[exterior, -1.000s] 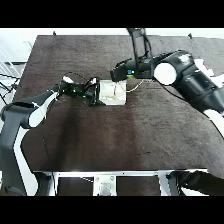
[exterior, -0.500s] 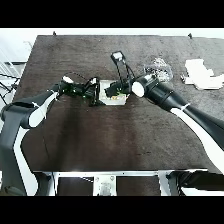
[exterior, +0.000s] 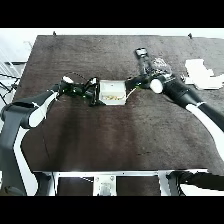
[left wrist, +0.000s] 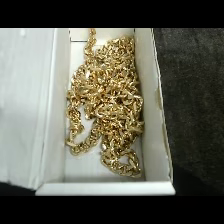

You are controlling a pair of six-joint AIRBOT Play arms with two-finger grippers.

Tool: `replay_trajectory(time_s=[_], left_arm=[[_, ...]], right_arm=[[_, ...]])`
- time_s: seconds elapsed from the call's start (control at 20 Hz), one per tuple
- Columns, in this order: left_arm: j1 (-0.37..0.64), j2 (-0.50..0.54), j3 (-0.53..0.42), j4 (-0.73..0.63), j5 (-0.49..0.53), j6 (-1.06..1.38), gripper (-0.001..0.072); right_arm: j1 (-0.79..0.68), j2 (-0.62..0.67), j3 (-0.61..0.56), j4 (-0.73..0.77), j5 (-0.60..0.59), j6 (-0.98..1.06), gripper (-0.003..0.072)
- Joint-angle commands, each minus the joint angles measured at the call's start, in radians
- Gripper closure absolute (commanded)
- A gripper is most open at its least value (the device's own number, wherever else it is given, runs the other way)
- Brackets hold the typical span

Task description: Fold the box and place the chain.

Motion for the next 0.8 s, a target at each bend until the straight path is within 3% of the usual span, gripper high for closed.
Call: replay_trajectory(time_s=[0.0,0.2,0.45,0.65,0.75], left_arm=[[0.0,-0.001,0.0,0.0,0.0,0.0,0.0207],[0.0,-0.001,0.0,0.0,0.0,0.0,0.0207],[0.0,-0.001,0.0,0.0,0.0,0.0,0.0207],[0.0,-0.001,0.0,0.0,0.0,0.0,0.0207],[0.0,-0.001,0.0,0.0,0.0,0.0,0.0207]], right_arm=[[-0.188,-0.019,-0.006,0.033,-0.031,0.011,0.0147],[-0.308,-0.169,0.024,0.193,-0.137,-0.002,0.0147],[-0.308,-0.368,0.175,0.46,-0.136,-0.194,0.0151],[-0.308,-0.459,0.275,0.505,-0.111,-0.212,0.0194],[-0.311,-0.492,0.305,0.504,-0.096,-0.213,0.0324]])
